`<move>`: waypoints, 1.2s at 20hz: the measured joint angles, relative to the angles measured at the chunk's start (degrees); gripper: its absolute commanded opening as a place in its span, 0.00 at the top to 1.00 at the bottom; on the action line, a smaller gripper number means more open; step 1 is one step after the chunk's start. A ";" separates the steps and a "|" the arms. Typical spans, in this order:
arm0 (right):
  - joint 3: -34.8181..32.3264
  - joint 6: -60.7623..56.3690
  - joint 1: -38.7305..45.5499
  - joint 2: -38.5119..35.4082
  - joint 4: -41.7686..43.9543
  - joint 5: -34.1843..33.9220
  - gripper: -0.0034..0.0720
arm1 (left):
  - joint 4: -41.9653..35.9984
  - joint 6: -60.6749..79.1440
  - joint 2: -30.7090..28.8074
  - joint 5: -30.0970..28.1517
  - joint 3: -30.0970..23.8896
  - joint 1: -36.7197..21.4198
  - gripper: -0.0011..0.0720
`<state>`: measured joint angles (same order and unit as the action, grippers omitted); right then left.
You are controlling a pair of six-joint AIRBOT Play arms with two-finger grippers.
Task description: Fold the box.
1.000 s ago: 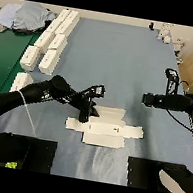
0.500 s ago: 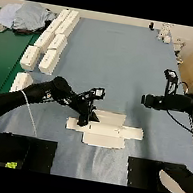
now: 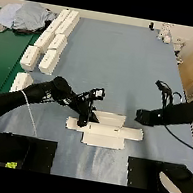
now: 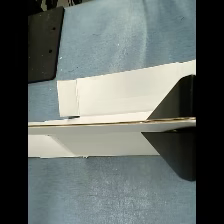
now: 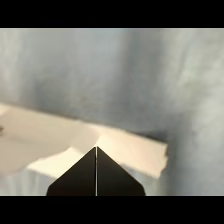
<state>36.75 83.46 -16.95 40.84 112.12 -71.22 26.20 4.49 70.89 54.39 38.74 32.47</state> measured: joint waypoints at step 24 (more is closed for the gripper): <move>-8.85 4.09 -55.01 9.64 -33.57 16.41 0.18 | -0.09 0.00 0.00 0.09 0.00 0.00 0.97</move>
<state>27.90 87.55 -71.96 50.48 78.54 -54.81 26.11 4.49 70.89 54.48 38.74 32.47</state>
